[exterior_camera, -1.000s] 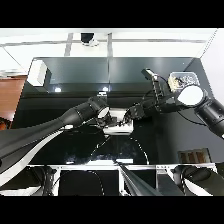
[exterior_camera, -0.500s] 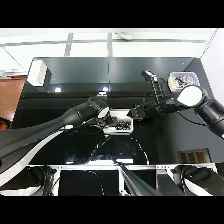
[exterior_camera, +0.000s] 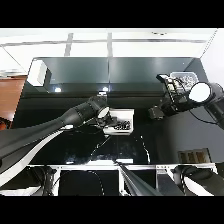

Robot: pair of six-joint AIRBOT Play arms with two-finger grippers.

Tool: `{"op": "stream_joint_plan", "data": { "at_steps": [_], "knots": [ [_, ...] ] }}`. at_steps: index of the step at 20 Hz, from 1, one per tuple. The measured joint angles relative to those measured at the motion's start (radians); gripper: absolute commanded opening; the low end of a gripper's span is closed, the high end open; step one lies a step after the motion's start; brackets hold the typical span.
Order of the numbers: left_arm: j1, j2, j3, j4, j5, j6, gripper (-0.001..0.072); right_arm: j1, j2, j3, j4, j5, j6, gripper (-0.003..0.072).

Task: Fold the box and place the chain.

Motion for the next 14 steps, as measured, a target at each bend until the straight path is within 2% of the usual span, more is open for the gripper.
{"op": "stream_joint_plan", "data": {
  "at_steps": [2,3,4,5,8,11,14],
  "knots": [
    [0.0,-0.002,0.01,0.0,-0.008,0.0,0.0052,-0.01,0.0,0.0,-0.022,0.006,0.007,0.0194],
    [0.0,-0.002,0.018,0.0,-0.016,-0.001,0.0216,-0.013,0.0,0.0,-0.029,0.008,0.008,0.0194],
    [0.0,-0.003,0.028,0.001,-0.028,-0.001,0.0466,-0.014,0.0,0.0,-0.034,0.01,0.011,0.0194],
    [0.0,0.0,0.042,0.004,-0.043,-0.002,0.0547,-0.016,0.0,0.0,-0.037,0.011,0.011,0.0194],
    [-0.006,0.038,0.07,0.04,-0.084,-0.003,0.0547,-0.019,0.0,0.0,-0.047,0.013,0.011,0.0194],
    [-0.012,0.126,0.075,0.125,-0.12,0.021,0.0547,-0.019,0.0,0.0,-0.051,0.014,0.012,0.0194],
    [0.019,0.249,0.018,0.25,-0.174,0.051,0.0546,-0.019,0.0,-0.001,-0.052,0.013,0.013,0.0194]
  ]
}}
